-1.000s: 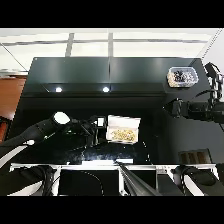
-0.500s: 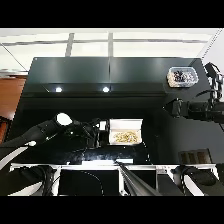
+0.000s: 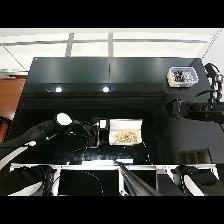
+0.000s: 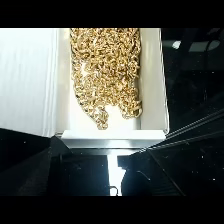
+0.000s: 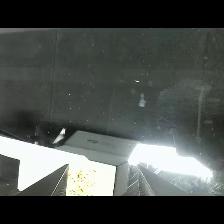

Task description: Fold the box and place the chain.

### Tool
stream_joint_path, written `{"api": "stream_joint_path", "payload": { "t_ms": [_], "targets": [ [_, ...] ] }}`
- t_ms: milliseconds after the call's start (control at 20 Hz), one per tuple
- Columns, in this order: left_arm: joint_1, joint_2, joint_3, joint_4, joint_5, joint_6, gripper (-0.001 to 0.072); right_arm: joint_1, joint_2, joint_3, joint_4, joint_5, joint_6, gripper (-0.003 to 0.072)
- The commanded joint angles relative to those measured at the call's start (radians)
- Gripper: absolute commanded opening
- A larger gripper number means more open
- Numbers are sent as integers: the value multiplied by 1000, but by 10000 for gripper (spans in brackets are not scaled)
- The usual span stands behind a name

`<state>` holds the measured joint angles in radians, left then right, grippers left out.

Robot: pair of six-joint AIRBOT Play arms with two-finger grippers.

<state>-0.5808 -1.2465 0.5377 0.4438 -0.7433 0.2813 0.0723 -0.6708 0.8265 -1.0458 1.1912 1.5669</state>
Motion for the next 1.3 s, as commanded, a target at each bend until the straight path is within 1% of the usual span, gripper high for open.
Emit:
{"api": "stream_joint_path", "payload": {
  "t_ms": [0,200,900,1000,1100,1150,1250],
  "targets": [
    [-7,-1,1,0,0,-6,709,0,0,0,0,1,0,492],
    [-26,-1,1,0,4,-10,709,0,0,0,0,1,0,491],
    [-31,-1,1,-4,3,-25,709,0,0,0,0,1,0,491],
    [-45,-2,1,-9,8,-27,708,0,-1,0,0,1,0,491],
    [-61,-2,1,-8,32,-40,709,0,-1,0,0,1,0,491],
    [-67,-2,1,-8,61,-62,709,0,-1,0,0,1,0,491],
    [-67,-2,2,-8,70,-72,709,0,-1,0,0,1,0,491]
  ]
}}
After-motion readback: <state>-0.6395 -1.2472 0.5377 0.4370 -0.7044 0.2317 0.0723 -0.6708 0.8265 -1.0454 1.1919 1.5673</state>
